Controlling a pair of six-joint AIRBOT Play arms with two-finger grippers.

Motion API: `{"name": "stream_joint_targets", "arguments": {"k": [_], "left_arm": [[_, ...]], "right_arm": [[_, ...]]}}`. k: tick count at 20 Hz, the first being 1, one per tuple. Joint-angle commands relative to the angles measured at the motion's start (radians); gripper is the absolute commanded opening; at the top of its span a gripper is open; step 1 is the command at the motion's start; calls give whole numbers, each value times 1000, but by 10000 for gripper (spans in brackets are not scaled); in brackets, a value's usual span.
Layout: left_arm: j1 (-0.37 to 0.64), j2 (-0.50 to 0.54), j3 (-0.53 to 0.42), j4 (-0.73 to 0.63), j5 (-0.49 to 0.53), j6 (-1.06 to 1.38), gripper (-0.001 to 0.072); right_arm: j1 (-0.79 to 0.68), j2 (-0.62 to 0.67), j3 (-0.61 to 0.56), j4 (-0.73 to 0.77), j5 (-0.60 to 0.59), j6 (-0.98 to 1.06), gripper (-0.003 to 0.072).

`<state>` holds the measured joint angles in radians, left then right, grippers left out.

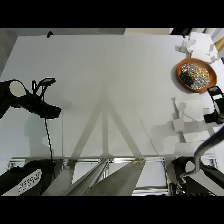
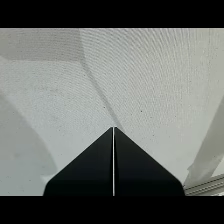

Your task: Fold the box and place the chain.

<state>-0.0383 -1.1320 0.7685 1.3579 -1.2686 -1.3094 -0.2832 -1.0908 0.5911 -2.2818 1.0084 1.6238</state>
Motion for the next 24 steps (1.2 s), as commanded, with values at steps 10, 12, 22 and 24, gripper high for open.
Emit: {"name": "stream_joint_targets", "arguments": {"k": [10,12,22,24], "left_arm": [[-1,1,0,0,0,0,14],[-1,1,0,0,0,0,14],[-1,-2,0,-116,96,124,422],[-1,-21,0,-366,132,332,578]], "right_arm": [[672,258,-106,880,-201,127,17],[784,257,-138,871,-263,211,17],[918,257,-147,783,-298,332,19],[918,257,-147,784,-298,332,19]]}}
